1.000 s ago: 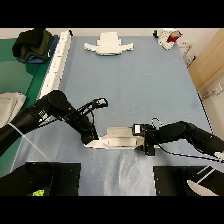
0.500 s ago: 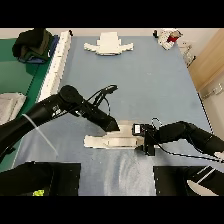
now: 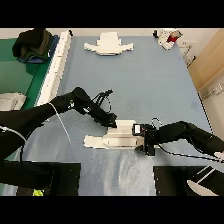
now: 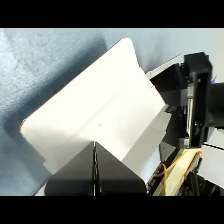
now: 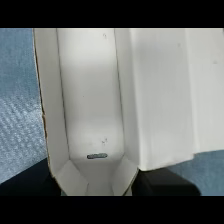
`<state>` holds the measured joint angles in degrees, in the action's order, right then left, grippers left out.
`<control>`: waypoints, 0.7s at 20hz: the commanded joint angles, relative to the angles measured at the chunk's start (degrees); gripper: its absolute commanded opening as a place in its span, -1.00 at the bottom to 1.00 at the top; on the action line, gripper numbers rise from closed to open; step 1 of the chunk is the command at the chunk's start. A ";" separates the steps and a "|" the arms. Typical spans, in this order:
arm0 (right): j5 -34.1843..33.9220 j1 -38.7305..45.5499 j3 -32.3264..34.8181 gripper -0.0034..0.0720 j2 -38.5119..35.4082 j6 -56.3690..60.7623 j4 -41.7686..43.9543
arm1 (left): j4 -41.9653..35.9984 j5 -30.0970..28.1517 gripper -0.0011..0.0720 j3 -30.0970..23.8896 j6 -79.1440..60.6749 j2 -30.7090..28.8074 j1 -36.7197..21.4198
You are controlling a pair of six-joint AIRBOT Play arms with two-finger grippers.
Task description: Fold the box.
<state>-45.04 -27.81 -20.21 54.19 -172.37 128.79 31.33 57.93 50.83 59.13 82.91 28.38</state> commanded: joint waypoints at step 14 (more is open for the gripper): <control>0.00 -0.04 0.04 0.36 0.00 0.00 0.00 | 10.80 1.22 -0.94 1.27 -8.74 -12.63 -0.13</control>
<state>-45.04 -27.81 -20.21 54.19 -172.37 128.79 35.03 59.09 52.03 52.21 76.53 28.25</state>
